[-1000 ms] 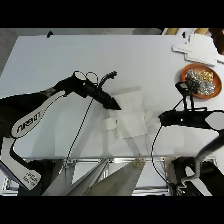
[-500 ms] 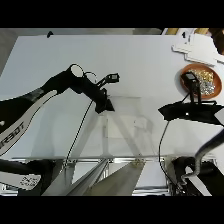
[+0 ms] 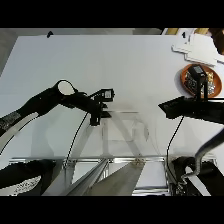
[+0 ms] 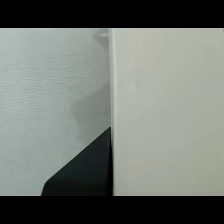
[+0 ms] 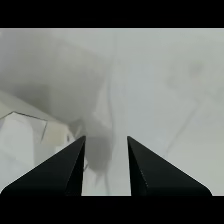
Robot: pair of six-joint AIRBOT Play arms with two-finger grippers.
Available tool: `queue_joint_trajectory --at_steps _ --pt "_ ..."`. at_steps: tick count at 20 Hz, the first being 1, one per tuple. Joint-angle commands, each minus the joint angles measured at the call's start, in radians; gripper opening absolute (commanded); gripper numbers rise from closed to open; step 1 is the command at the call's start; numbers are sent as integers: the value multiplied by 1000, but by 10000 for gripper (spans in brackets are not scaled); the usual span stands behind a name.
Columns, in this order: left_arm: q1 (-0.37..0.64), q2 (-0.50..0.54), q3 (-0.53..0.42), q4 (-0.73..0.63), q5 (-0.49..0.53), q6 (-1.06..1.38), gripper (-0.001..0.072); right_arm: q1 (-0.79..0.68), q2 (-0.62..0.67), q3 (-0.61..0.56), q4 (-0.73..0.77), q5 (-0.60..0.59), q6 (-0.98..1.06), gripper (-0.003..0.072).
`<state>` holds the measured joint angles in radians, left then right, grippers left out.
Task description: Fold the box and place the chain.
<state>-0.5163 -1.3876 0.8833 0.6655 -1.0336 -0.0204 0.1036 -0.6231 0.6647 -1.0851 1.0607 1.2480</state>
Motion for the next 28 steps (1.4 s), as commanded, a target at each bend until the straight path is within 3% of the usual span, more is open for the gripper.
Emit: queue_joint_trajectory --at_steps 1,9,18,28 --pt "-3 -40 -26 -63 51 58 3 1 2 2 20 1 -46 296" --pt "-3 -77 -26 -114 172 190 4 1 2 2 43 0 -53 296" --pt "-3 -101 -26 -29 106 190 4 1 2 2 46 0 -52 296" --pt "-3 -92 -25 -13 137 194 1 1 2 2 44 -3 -53 296"
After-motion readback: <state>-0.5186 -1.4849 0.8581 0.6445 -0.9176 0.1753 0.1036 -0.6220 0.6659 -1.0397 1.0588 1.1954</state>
